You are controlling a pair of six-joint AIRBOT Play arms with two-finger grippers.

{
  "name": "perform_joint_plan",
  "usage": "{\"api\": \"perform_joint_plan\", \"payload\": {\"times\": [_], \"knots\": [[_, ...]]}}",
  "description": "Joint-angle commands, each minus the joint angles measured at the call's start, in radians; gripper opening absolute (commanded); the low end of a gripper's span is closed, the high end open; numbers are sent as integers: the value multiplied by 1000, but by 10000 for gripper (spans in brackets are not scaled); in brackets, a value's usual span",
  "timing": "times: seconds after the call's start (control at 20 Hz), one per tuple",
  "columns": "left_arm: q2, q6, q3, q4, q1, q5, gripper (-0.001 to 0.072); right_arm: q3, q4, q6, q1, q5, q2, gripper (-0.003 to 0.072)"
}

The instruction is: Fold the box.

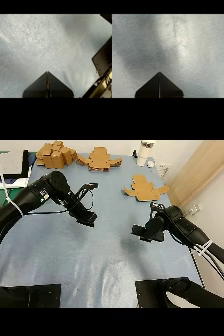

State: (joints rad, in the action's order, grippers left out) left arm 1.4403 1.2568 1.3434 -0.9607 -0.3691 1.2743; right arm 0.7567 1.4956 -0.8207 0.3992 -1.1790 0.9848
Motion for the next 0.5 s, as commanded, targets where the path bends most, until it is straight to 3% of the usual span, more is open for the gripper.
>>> {"api": "perform_joint_plan", "payload": {"times": [0.0,0.45], "knots": [[0,0,1,0,1,0,11,1,0,0,0,0,1,4],[0,0,1,0,1,0,11,1,-57,0,0,30,1,4]]}}
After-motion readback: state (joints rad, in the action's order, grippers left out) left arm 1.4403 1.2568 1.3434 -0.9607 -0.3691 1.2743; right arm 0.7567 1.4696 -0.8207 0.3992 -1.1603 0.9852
